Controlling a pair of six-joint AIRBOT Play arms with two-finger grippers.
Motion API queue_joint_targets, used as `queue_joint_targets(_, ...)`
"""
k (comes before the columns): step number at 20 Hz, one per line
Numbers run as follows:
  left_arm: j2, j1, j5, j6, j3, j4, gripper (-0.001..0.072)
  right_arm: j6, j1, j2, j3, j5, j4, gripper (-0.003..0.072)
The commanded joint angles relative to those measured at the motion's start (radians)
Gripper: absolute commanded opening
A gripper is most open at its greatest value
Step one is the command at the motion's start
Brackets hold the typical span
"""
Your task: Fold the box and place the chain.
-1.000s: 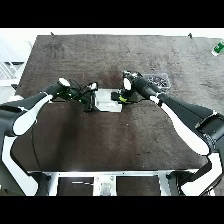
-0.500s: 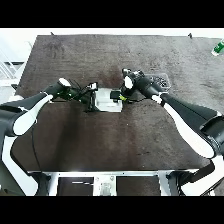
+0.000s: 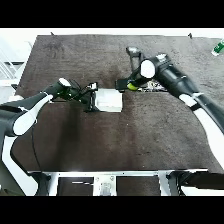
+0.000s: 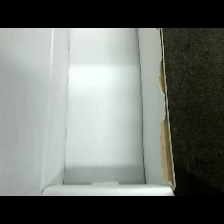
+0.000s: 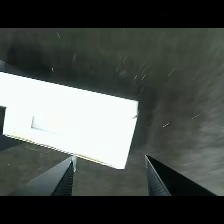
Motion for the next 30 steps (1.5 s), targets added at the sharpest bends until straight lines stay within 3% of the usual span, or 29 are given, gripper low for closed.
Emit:
queue_joint_targets(1, 0.0, 0.0, 0.0, 0.0, 0.001, 0.0, 0.0465, -0.05, -0.025, 0.108, 0.0, 0.002, -0.18, 0.0516)
queue_joint_targets(4, 0.0, 0.0, 0.0, 0.0, 0.001, 0.0, 0.0465, -0.079, -0.122, 0.121, -0.017, -0.031, -0.238, 0.0456)
queue_joint_targets(6, 0.0, 0.0, 0.0, 0.0, 0.001, 0.0, 0.0465, -0.097, -0.203, 0.12, -0.069, -0.128, -0.215, 0.0423)
queue_joint_targets(12, 0.0, 0.0, 0.0, 0.0, 0.001, 0.0, 0.0465, -0.247, -0.389, 0.048, -0.224, -0.396, 0.001, 0.0407)
queue_joint_targets(20, 0.0, 0.0, 0.0, 0.0, 0.001, 0.0, 0.0465, -0.344, -0.436, -0.137, -0.226, -0.479, 0.089, 0.0389)
queue_joint_targets(21, 0.0, 0.0, 0.0, 0.0, 0.001, 0.0, 0.0465, -0.363, -0.436, -0.152, -0.226, -0.483, 0.109, 0.0355)
queue_joint_targets(24, 0.0, 0.0, 0.0, 0.0, 0.001, 0.0, 0.0465, -0.365, -0.436, -0.182, -0.224, -0.51, 0.14, 0.0351)
queue_joint_targets(26, 0.0, 0.0, 0.0, 0.0, 0.001, 0.0, 0.0465, -0.365, -0.436, -0.198, -0.218, -0.516, 0.156, 0.0286)
queue_joint_targets(30, 0.0, 0.0, 0.0, 0.0, 0.001, 0.0, 0.0465, -0.365, -0.436, -0.228, -0.208, -0.526, 0.187, 0.0287)
